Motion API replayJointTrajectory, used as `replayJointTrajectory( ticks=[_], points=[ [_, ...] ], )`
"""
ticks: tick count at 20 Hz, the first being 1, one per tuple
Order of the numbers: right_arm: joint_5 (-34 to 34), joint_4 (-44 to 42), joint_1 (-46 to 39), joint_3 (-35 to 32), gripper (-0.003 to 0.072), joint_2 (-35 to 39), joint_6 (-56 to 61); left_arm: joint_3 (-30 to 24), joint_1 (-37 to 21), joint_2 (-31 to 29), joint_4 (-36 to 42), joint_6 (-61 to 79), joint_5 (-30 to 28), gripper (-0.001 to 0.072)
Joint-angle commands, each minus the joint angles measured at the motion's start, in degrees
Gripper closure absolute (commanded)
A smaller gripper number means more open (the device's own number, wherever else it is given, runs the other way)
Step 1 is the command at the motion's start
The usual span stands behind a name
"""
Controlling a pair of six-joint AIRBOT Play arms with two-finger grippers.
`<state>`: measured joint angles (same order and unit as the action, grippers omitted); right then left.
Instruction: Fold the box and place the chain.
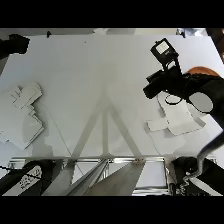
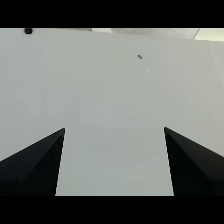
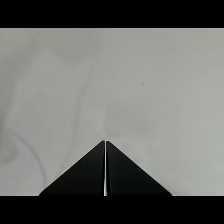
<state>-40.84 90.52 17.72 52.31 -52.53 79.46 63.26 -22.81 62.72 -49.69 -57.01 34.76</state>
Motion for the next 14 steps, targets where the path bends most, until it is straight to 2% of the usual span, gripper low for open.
replayJointTrajectory(
  ticks=[1, 8, 11, 12, 13, 14],
  points=[
    [0.9, -2.2, 0.0, 0.0, 0.0669, 0.0, 0.0, 0.0, 0.0, 0.0, 0.0, 0.0, 0.0, 0.0015],
    [-0.1, -2.2, 0.0, 0.1, 0.0668, 0.3, -0.1, 0.0, 0.0, 0.0, 0.0, 0.0, 0.0, 0.0015],
    [-0.7, 4.6, 0.0, 0.9, 0.0664, 1.6, -0.2, 0.0, 0.0, 0.0, 0.0, 0.0, 0.0, 0.0015],
    [-1.5, 9.0, 0.0, 1.8, 0.0603, 2.0, 0.8, 0.0, 0.0, 0.0, 0.0, 0.0, 0.0, 0.0015],
    [-3.1, 12.5, -0.8, 3.2, 0.0501, 2.1, 2.2, 0.0, 0.0, 0.0, 0.0, 0.0, 0.0, 0.0015],
    [-5.0, 14.3, -2.4, 4.7, 0.0476, 2.0, 2.9, 0.0, 0.0, 0.0, 0.0, 0.0, 0.0, 0.0015]
  ],
)
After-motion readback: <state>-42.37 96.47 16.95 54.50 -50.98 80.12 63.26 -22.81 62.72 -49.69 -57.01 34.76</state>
